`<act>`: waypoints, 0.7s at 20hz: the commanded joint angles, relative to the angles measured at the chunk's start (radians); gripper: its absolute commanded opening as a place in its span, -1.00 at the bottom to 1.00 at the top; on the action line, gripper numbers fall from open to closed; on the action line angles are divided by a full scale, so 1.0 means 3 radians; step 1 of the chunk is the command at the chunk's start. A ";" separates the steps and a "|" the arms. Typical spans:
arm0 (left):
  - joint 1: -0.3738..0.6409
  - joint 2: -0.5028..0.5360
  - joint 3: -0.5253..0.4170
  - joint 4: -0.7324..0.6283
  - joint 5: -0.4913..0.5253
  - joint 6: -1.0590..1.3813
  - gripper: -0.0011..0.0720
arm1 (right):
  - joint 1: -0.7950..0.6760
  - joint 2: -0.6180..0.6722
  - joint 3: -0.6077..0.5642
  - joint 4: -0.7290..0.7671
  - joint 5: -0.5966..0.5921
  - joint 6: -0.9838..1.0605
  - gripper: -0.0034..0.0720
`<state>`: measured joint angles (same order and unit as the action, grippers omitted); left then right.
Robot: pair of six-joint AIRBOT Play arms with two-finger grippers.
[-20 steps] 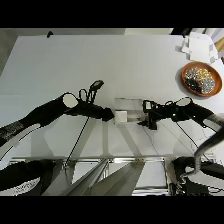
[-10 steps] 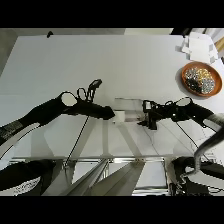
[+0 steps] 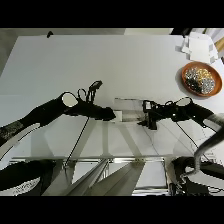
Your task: Fold the box and place the chain.
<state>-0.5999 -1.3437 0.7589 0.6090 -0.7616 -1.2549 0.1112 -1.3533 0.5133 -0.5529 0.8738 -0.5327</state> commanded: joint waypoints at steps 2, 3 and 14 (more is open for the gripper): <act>-0.0156 -0.0015 0.0090 0.0256 0.0158 -0.0388 -0.02 | 0.0000 0.0001 -0.0001 0.0001 0.0001 0.0000 0.19; -0.0191 -0.0028 0.0161 0.0422 0.0159 -0.0586 -0.01 | 0.0000 0.0001 -0.0001 0.0000 0.0001 0.0000 0.19; -0.0584 -0.0337 0.0811 0.1934 -0.0117 -0.2351 0.12 | 0.0000 0.0001 0.0000 0.0000 0.0003 0.0000 0.19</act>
<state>-0.7525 -1.4349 0.9573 1.0153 -0.7540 -1.7710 0.1112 -1.3533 0.5133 -0.5526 0.8742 -0.5327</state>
